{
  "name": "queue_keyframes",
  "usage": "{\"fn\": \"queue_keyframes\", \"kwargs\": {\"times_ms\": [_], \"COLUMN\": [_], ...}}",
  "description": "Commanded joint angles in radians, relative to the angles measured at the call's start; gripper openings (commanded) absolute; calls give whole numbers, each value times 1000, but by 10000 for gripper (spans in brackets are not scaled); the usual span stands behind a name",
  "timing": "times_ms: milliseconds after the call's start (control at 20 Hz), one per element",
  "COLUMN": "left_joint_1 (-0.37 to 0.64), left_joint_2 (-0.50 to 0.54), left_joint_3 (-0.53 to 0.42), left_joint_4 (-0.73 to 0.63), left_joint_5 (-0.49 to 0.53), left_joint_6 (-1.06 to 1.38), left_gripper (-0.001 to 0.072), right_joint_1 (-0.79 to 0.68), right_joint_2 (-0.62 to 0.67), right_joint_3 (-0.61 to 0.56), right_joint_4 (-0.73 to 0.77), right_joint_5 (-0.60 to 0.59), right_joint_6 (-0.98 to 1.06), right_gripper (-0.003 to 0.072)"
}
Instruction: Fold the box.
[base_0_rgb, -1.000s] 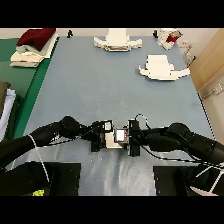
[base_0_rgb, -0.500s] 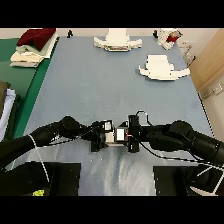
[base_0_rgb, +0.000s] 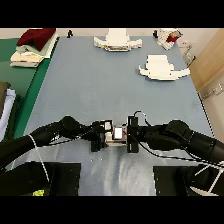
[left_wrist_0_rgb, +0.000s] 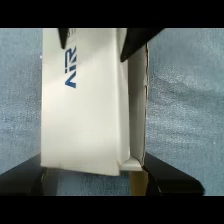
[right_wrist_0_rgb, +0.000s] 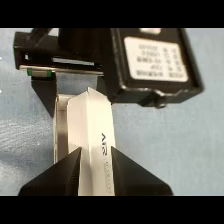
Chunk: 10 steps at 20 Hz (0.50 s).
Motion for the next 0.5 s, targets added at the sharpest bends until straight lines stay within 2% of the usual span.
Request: {"fn": "queue_keyframes", "kwargs": {"times_ms": [0, 300, 400, 450], "left_joint_1": [0, 0, 0, 0], "left_joint_2": [0, 0, 0, 0], "left_joint_3": [0, 0, 0, 0], "left_joint_4": [1, 1, 1, 1], "left_joint_5": [-1, -1, -1, -1], "left_joint_6": [0, 0, 0, 0], "left_gripper": [463, 462, 463, 463], "right_joint_1": [2, 2, 2, 2], "right_joint_2": [-11, -27, -27, -27], "right_joint_3": [-2, -1, -1, -1], "right_joint_4": [49, 93, 95, 98], "right_joint_5": [-47, -62, -63, -63], "right_joint_6": [2, 0, 0, 0], "right_gripper": [264, 263, 128, 132]}}
